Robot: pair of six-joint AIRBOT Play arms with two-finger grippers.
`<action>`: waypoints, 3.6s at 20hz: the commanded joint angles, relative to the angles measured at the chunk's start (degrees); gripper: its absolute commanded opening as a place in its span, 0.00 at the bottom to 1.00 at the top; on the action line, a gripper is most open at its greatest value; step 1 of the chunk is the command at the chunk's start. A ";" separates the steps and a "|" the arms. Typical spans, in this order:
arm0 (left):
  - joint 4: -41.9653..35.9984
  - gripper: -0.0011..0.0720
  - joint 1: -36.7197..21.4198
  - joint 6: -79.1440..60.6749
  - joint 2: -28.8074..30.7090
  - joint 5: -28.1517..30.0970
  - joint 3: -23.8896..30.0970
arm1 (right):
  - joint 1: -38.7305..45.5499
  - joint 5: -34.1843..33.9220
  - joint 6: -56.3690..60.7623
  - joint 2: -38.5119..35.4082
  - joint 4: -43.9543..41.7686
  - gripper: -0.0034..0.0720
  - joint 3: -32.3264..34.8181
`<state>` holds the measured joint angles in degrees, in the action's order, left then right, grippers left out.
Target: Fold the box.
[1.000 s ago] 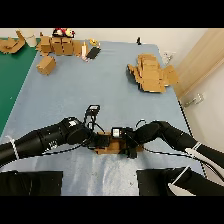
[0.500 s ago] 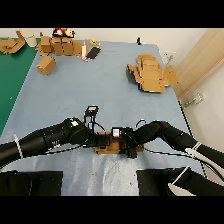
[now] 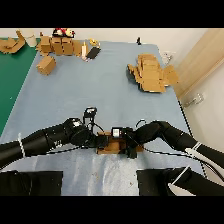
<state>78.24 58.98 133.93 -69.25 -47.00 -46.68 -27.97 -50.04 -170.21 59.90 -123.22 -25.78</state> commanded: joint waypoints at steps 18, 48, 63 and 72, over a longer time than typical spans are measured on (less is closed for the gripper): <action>4.87 0.64 3.19 0.76 -11.96 -11.82 -11.23 | 0.00 0.02 0.02 0.02 0.00 0.71 0.02; 1.73 0.80 3.78 2.36 -6.27 -12.37 -11.23 | 0.00 0.02 0.02 0.02 0.00 0.71 0.02; 3.26 0.57 3.78 1.99 2.36 -19.28 -11.21 | 0.00 0.02 0.02 0.02 0.00 0.71 0.02; -2.05 0.03 7.48 -27.12 4.63 -12.61 -10.38 | 0.00 0.02 0.02 0.02 0.00 0.71 0.02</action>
<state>80.29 64.18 124.05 -66.17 -65.41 -57.65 -27.97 -50.04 -170.21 59.90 -123.22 -25.78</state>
